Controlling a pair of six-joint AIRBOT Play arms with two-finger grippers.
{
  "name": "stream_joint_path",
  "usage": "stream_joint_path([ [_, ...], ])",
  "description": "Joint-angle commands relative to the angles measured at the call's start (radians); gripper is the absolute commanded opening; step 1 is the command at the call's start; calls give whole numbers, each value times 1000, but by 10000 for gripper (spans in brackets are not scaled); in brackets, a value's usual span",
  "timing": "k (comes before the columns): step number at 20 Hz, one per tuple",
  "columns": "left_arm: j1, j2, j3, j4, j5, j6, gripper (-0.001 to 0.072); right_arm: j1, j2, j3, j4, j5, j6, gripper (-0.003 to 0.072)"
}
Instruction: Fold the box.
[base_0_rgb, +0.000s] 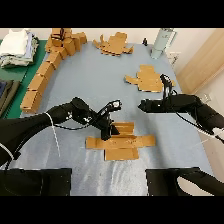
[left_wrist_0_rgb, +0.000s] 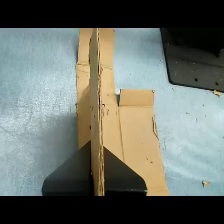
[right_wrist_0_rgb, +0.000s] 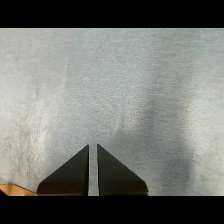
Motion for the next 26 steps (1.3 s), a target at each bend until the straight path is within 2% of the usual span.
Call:
stream_joint_path([
  [1,13,1,0,14,16,-51,10,1,0,1,-1,-16,0,72],
  [2,21,2,0,14,14,-58,10,1,1,1,-2,-21,-1,3],
  [21,19,0,-3,6,-18,-60,12,1,9,1,-49,-82,0,3],
  [23,20,0,-3,6,-19,-60,12,1,13,1,-49,-126,0,3],
  [26,20,0,-2,6,-18,-66,12,2,56,2,-86,-291,1,2],
])
